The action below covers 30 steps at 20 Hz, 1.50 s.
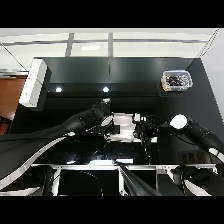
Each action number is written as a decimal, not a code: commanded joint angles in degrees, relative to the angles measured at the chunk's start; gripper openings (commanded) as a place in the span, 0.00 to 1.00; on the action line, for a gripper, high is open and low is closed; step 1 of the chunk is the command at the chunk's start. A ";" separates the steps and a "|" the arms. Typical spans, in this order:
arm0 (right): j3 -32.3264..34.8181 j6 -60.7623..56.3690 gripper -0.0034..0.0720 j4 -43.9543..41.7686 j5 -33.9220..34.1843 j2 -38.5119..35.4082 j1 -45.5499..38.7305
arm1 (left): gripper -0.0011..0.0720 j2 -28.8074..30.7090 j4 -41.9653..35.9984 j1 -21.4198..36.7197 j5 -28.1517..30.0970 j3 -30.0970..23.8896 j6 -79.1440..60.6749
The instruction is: Fold the box and place the chain.
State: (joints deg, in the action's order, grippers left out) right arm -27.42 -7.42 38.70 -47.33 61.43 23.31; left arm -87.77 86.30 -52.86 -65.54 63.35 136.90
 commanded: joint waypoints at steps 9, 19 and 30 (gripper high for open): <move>0.07 -0.35 0.38 -3.48 4.07 2.08 0.74 | 0.06 -0.02 0.00 0.07 0.55 -0.04 0.02; 0.07 -0.33 0.46 -3.13 4.17 2.08 0.74 | 0.06 -0.02 0.02 0.07 0.55 -0.04 0.04; -8.04 -27.52 0.07 11.28 -12.90 -1.53 -9.62 | 0.06 -0.02 0.02 0.07 0.55 -0.09 0.04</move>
